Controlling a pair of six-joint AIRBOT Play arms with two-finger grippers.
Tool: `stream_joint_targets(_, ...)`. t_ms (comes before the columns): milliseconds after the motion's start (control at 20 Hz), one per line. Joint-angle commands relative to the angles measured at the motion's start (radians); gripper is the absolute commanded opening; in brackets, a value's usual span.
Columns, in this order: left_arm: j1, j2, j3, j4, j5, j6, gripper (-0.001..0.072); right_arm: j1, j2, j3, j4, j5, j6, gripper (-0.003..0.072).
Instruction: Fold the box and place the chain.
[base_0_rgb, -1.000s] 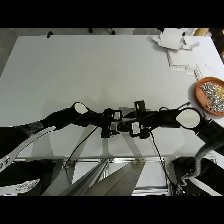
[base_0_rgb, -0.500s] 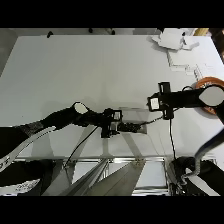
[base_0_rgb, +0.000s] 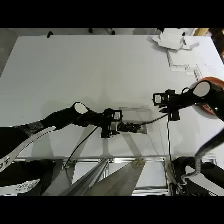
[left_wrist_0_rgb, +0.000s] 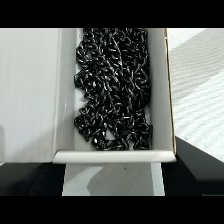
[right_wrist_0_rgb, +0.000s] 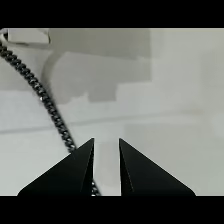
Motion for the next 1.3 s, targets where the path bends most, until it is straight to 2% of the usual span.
stream_joint_targets(0,0.0,0.001,0.0,0.0,0.0,0.0,0.0342,-0.006,-0.047,-0.043,-0.029,-0.017,-0.034,0.0182)
stream_joint_targets(150,0.0,0.001,0.0,0.0,0.0,0.0,0.0342,-0.006,-0.047,-0.09,-0.027,-0.056,-0.086,0.0182)
stream_joint_targets(400,0.0,0.001,0.0,0.0,0.0,0.0,0.0342,-0.006,-0.049,-0.099,-0.027,-0.084,-0.109,0.0181)
stream_joint_targets(800,0.0,0.001,0.0,0.0,0.0,0.0,0.0342,-0.006,-0.049,-0.129,-0.028,-0.084,-0.109,0.0178)
stream_joint_targets(1000,0.0,0.001,0.0,0.0,0.0,0.0,0.0342,-0.006,-0.049,-0.133,-0.028,-0.088,-0.109,0.0043)
stream_joint_targets(1100,0.0,0.001,0.0,0.0,0.0,0.0,0.0342,-0.004,-0.035,-0.133,-0.028,-0.076,-0.099,0.0021)
stream_joint_targets(1250,0.0,0.001,0.0,0.0,0.0,0.0,0.0342,0.033,0.085,-0.133,-0.024,-0.031,-0.055,0.0021)
